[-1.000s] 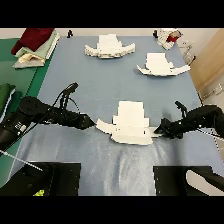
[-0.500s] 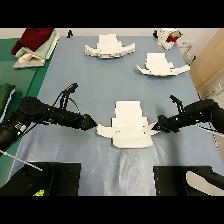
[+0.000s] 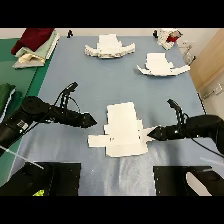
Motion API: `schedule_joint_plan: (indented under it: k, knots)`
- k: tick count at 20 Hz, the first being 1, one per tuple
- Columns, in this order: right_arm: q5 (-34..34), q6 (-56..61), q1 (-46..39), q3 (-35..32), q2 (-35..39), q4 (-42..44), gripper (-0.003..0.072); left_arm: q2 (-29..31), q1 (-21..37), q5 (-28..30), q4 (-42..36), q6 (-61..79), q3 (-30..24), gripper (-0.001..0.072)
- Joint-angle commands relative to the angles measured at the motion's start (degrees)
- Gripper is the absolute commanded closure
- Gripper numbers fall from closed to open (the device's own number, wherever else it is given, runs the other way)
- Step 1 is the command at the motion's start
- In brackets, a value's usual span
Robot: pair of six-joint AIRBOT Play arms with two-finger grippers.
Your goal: Fold the box.
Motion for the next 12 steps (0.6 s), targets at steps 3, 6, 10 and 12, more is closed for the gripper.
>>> schedule_joint_plan:
  k: [3, 6, 10, 12]
  knots:
    - [6.9, 4.5, 4.3, -6.8, 12.7, 0.7, 0.0685, -10.6, 2.9, 0.8, -2.3, 5.9, 1.2, 0.0221]
    - [6.2, 7.0, 4.3, -6.8, 11.9, 0.8, 0.0685, -18.3, 3.2, 0.7, -7.5, 12.5, 3.9, 0.0223]
    - [5.6, 8.1, 4.7, -6.8, 9.7, 0.7, 0.0685, -28.1, 3.1, -0.4, -9.9, 16.5, 10.2, 0.0224]
    - [5.7, 8.2, 6.0, -6.8, 8.0, 0.8, 0.0685, -32.4, 2.5, -2.9, -10.0, 18.6, 13.9, 0.0224]
